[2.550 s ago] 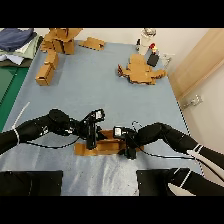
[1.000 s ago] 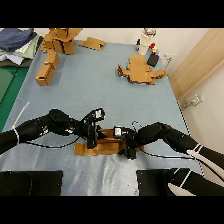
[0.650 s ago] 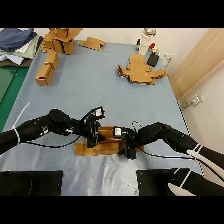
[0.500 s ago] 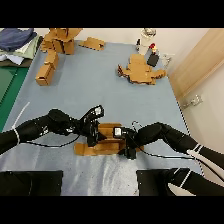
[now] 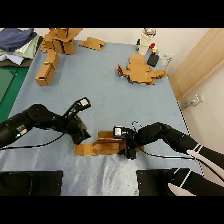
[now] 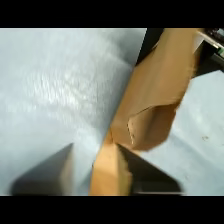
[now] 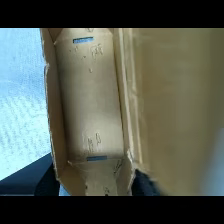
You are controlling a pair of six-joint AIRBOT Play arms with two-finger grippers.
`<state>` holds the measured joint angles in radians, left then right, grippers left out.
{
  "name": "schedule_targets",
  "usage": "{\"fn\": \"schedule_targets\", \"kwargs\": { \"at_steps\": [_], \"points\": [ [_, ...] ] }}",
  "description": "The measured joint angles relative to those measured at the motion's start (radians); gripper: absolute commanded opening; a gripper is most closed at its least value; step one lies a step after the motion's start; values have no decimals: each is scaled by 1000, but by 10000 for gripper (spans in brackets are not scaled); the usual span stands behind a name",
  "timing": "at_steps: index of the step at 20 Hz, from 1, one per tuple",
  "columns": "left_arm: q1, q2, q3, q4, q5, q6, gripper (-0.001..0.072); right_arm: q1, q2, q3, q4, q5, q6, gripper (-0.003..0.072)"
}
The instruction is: Fold the box.
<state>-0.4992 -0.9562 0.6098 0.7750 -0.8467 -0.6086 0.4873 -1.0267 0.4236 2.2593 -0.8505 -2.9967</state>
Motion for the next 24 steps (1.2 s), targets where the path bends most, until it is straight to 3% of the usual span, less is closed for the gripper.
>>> {"fn": "schedule_targets", "kwargs": {
  "at_steps": [4,7,10,13,16,20,24],
  "points": [
    [0,83,-11,100,-179,-418,12,0,0,0,0,0,0,500],
    [-52,102,-80,-28,-224,-595,12,0,0,0,-1,0,0,500],
    [-125,105,-174,-371,-82,-576,12,0,0,0,-2,0,0,500],
    [-146,70,-200,-689,51,-448,12,0,0,0,-3,0,0,500],
    [-151,-13,-168,-864,124,-344,12,0,0,0,-3,0,0,500],
    [-153,-146,-108,-906,224,-287,11,0,0,0,-4,0,0,500],
    [-154,-243,-77,-812,289,-346,11,0,0,0,-4,0,0,500]
  ]
}}
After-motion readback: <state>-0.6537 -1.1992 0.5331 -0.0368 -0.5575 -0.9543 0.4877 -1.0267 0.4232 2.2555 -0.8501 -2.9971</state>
